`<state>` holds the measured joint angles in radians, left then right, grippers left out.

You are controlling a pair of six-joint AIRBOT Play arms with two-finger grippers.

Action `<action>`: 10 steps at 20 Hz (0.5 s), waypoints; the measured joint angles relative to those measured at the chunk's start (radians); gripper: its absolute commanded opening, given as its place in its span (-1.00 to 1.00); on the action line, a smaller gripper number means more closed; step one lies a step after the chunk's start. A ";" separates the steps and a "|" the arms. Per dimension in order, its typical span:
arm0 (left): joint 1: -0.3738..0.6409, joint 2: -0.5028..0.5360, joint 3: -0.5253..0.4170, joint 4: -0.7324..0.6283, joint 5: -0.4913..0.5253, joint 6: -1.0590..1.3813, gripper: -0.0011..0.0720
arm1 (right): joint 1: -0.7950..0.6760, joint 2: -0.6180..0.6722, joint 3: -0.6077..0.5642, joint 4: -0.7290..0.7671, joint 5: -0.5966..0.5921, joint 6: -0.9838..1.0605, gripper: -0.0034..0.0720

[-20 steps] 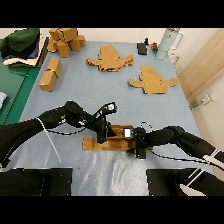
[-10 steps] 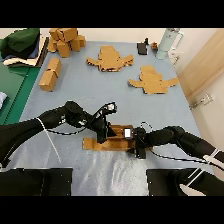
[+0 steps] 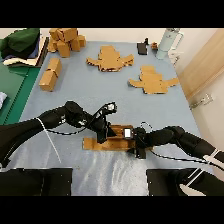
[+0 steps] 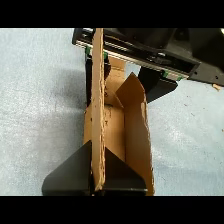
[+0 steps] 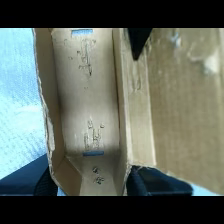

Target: Fold the box.

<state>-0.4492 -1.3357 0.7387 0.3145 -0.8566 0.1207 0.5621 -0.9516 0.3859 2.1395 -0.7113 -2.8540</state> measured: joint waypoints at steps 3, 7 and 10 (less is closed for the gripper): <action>0.000 0.000 0.000 0.000 0.000 0.000 -0.93 | 0.000 0.000 0.000 0.000 0.000 0.000 0.31; 0.000 0.000 0.000 0.000 0.002 -0.001 -0.90 | 0.000 0.000 0.000 -0.004 0.000 0.000 0.31; 0.000 0.000 0.000 0.002 0.031 -0.009 0.52 | 0.000 0.000 0.000 -0.004 0.000 0.000 0.31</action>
